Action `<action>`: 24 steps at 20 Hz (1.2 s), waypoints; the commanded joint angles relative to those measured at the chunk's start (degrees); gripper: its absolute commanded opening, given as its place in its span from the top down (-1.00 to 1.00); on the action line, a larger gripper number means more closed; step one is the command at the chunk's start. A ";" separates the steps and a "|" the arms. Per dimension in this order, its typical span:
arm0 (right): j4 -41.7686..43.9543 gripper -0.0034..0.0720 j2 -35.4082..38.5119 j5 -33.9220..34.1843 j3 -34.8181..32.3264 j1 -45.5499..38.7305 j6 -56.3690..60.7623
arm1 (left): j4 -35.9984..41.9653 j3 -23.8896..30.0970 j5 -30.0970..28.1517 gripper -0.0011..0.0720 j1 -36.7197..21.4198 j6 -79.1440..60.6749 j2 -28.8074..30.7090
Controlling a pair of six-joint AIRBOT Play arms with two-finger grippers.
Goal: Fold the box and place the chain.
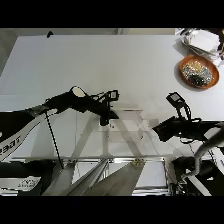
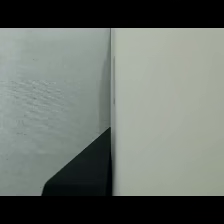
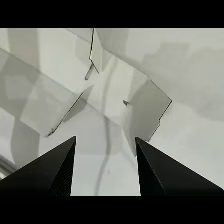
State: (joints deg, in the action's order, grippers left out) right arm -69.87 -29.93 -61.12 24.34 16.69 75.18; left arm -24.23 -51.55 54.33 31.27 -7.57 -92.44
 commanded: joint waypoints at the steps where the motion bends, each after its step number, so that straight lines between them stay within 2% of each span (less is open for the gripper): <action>1: 0.00 -0.21 0.04 1.42 0.04 0.02 0.00 | -0.17 0.04 -1.03 0.96 0.02 -0.02 -0.33; 10: 0.00 -0.21 0.04 2.05 0.04 0.02 0.00 | -0.57 0.02 -2.54 0.96 0.55 2.91 0.42; 15: 0.00 -0.21 0.04 2.08 0.04 0.02 0.00 | -11.67 0.02 -7.54 0.97 0.55 9.55 4.79; 20: -0.02 -0.21 0.04 2.23 0.04 0.02 0.00 | -11.78 0.04 -8.74 0.97 0.52 8.83 4.33; 24: -0.02 -0.21 0.04 2.29 0.04 0.02 0.00 | -17.75 0.04 -9.07 0.95 0.50 8.92 4.31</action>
State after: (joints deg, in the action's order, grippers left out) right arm -69.89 -29.93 -58.87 24.34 16.69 75.18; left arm -37.36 -51.55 45.98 31.81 1.08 -88.12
